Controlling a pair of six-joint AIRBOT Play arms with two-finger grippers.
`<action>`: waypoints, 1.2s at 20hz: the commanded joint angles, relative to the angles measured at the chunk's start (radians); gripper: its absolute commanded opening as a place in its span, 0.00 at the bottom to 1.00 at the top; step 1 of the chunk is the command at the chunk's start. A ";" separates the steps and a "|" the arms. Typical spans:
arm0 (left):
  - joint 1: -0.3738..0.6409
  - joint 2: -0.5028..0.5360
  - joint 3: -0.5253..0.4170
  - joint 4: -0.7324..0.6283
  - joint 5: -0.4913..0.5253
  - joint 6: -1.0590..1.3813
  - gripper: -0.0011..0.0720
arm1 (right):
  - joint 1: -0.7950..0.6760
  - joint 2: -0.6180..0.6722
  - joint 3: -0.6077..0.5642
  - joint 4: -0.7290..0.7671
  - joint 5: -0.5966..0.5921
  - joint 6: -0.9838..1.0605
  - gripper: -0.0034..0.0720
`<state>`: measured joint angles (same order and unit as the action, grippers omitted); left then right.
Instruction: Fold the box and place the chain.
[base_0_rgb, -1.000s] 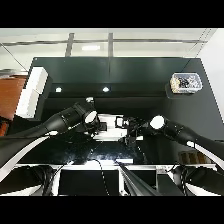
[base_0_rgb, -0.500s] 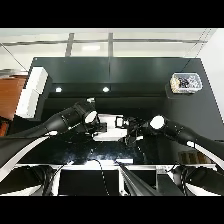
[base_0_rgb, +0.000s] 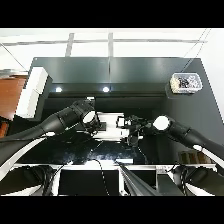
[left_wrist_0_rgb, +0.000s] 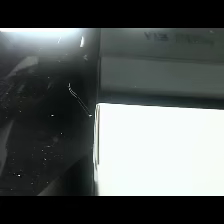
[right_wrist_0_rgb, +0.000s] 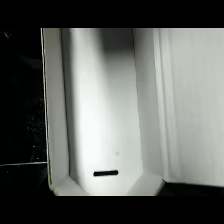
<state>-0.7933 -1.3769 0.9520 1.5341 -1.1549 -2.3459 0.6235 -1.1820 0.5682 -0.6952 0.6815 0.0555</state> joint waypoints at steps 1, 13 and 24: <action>0.000 0.006 -0.015 0.001 -0.005 0.037 0.06 | 0.000 0.051 0.005 -0.102 0.047 0.066 0.99; 0.016 0.062 -0.109 -0.051 0.091 0.069 0.05 | 0.002 0.028 0.004 -0.121 0.046 0.068 0.98; 0.016 0.062 -0.109 -0.050 0.078 0.066 0.05 | 0.002 0.025 0.004 -0.079 0.048 0.085 0.49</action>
<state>-0.7776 -1.3148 0.8429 1.4837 -1.0729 -2.2768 0.6247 -1.1553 0.5724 -0.7990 0.7273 0.1329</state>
